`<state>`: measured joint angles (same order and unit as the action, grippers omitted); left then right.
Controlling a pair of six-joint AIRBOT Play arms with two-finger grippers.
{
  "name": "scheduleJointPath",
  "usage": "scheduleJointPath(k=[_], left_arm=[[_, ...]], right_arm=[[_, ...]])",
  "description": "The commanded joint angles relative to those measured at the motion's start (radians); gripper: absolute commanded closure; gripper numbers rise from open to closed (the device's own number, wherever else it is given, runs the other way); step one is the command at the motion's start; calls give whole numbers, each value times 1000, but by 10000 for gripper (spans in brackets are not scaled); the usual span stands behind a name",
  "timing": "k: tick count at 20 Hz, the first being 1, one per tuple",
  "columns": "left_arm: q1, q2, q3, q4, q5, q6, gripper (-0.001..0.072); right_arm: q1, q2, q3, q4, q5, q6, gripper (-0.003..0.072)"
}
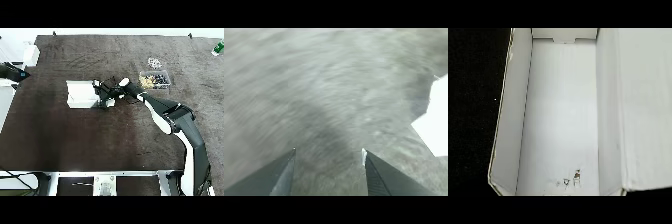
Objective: Fold the box and place the chain.
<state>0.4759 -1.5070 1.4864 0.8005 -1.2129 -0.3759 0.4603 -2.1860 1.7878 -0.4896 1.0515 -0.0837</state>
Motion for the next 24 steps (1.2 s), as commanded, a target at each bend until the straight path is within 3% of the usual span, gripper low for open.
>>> scheduleJointPath(k=[1, 5, 9, 14, 15, 16, 24], left_arm=[[21, -93, -3, -163, -82, 306, 223], [18, -276, -3, -312, -157, 477, 224], [-14, -399, -5, -302, -197, 554, 223], [-64, -406, -6, -216, -185, 744, 210], [-77, -406, -6, -204, -192, 779, 55], [-89, -406, -6, -203, -199, 797, -11], [-126, -407, -7, -145, -347, 859, -7]], right_arm=[[0, 0, 0, 0, 0, 0, 101], [0, 0, 0, 0, 0, 0, 100], [0, 0, 0, 0, 0, 0, 101], [0, 0, 0, 0, 0, 0, 100], [0, 0, 0, 0, 0, 0, 100], [0, 0, 0, 0, 0, 0, 100], [0, 0, 0, 0, 0, 0, 100]])
